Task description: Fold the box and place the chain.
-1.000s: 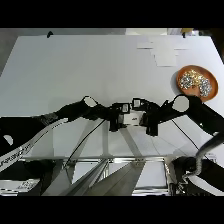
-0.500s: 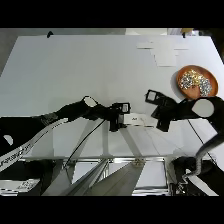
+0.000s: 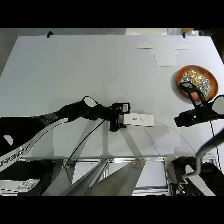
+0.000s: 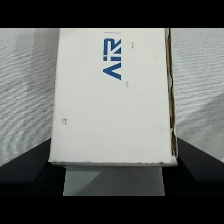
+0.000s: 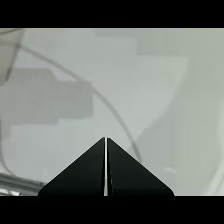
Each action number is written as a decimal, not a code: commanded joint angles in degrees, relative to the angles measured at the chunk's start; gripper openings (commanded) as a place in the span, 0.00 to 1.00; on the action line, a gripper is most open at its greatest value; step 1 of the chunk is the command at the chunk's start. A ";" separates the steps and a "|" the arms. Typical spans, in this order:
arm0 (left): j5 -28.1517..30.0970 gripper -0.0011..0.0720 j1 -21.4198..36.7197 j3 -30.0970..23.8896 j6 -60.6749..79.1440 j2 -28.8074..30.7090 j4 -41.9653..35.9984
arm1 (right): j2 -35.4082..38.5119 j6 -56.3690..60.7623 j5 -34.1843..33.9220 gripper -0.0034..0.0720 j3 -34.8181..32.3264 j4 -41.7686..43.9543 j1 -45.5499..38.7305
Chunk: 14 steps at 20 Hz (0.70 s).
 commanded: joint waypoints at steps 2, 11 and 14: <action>0.00 0.47 0.02 0.00 0.00 0.02 0.04 | -0.50 6.51 4.52 0.07 0.00 -4.92 -0.83; 0.02 0.47 0.02 0.00 0.00 0.02 0.04 | -0.50 8.24 4.57 0.07 0.02 -2.19 -0.83; 0.02 0.47 0.02 0.00 0.00 0.02 0.04 | -0.50 8.26 4.57 0.07 0.02 -2.21 -0.83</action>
